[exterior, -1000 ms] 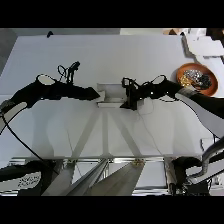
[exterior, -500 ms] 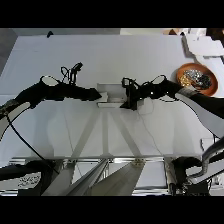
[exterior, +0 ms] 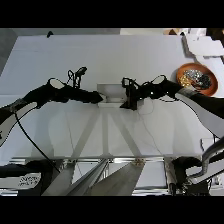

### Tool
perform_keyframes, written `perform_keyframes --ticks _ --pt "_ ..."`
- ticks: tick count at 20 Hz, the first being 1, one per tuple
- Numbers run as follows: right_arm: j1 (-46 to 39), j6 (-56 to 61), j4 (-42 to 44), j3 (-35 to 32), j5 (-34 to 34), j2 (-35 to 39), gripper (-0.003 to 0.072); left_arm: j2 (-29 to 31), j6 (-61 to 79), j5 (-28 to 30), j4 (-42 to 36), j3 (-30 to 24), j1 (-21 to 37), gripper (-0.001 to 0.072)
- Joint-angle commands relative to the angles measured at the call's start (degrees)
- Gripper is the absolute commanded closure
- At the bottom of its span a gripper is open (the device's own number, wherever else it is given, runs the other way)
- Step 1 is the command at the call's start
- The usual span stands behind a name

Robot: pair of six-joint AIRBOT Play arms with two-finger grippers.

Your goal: Fold the box and place the chain.

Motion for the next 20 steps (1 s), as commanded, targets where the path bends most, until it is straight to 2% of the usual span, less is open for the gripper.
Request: perform_keyframes --ticks 1,3,10,13,16,20 --pt "0.02 0.00 0.02 -0.02 0.02 0.02 0.0172 0.39 0.00 1.01 0.66 0.13 -0.11 0.0288" --pt "0.02 0.00 0.02 -0.02 0.02 0.02 0.0172 1.36 -0.76 -0.11 4.35 1.38 -0.42 0.0130" --pt "0.02 0.00 0.00 -0.02 0.02 0.02 0.0172 0.98 -22.67 -8.15 28.79 12.09 -2.16 0.0132" --pt "0.02 0.00 0.00 -0.02 0.02 0.02 0.0172 -1.22 -26.47 -8.52 32.41 14.71 -5.05 0.0132" --pt "0.02 0.00 0.02 -0.02 0.02 0.02 0.0172 -4.52 -29.42 -11.39 34.21 17.94 -7.50 0.0135" --pt "0.02 0.00 0.02 -0.02 0.02 0.02 0.0172 -5.90 -41.59 -13.11 47.54 20.61 -9.35 0.0137"
